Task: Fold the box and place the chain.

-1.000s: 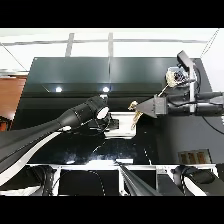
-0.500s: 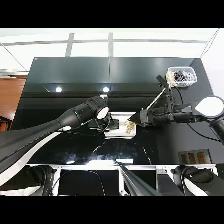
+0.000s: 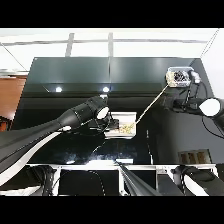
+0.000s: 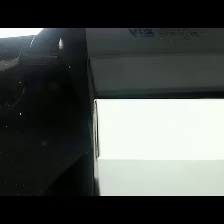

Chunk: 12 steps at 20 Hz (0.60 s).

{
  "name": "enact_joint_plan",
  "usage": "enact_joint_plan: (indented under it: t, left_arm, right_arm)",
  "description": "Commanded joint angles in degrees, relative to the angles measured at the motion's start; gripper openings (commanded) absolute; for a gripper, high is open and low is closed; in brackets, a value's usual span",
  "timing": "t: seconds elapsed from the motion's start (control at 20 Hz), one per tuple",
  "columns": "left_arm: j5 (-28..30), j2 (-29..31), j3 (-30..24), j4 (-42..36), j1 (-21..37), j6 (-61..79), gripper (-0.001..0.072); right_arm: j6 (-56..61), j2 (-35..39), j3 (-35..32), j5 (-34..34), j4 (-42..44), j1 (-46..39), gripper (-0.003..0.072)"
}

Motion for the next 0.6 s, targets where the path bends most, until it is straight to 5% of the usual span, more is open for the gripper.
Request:
enact_joint_plan:
  t: [0.0,0.35,0.55]
  left_arm:
    - [0.0,0.0,0.0,0.0,0.0,0.0,0.003]
    - [0.0,0.0,0.0,0.0,0.0,0.0,0.003]
    - [0.0,0.0,0.0,0.0,0.0,0.0,0.003]
  right_arm:
    - [15.8,-7.0,-0.1,-16.7,-10.1,-2.7,0.0683]
    - [15.8,-33.7,25.3,-5.7,-6.7,-5.0,0.0688]
    - [17.7,-40.9,32.1,-1.2,-6.8,-5.6,0.0688]
